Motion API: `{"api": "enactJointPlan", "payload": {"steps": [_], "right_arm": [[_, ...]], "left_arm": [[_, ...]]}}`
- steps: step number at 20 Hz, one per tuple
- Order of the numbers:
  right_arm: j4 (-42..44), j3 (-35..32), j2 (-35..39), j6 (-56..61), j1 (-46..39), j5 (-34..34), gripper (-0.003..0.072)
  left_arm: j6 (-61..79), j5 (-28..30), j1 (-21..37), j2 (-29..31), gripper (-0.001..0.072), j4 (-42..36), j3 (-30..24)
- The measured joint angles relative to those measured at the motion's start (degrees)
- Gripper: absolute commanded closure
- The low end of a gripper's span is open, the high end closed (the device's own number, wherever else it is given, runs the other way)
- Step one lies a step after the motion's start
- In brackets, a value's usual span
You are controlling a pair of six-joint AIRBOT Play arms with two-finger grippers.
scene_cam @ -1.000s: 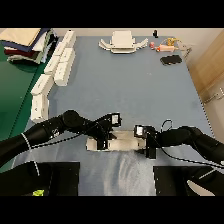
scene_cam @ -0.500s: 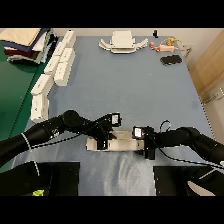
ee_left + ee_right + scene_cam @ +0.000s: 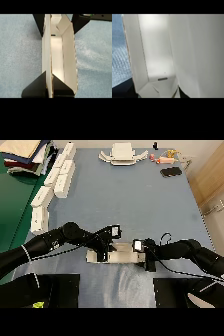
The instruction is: Fold the box.
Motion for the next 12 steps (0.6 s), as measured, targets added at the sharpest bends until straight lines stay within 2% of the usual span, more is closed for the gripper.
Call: {"api": "enactJointPlan", "payload": {"steps": [3,4,5,6,12], "right_arm": [[-1.0,0.0,0.6,1.1,0.0,-0.1,0.0043],[-1.2,0.0,0.7,1.4,0.0,-0.2,0.0091],[-1.3,0.0,0.7,1.5,0.0,-0.1,0.0204],[-1.5,0.0,0.8,1.6,0.0,0.0,0.0224],[-1.7,0.0,0.8,1.9,0.0,0.0,0.0223]], "left_arm": [[0.0,0.0,0.0,0.0,0.0695,0.0,0.0],[0.0,0.0,0.0,0.0,0.0695,0.0,0.0],[0.0,0.0,0.0,0.0,0.0695,0.0,0.0],[0.0,-0.1,0.0,0.0,0.0696,0.0,0.0],[0.0,0.0,0.0,0.0,0.0696,0.0,0.0]]}}
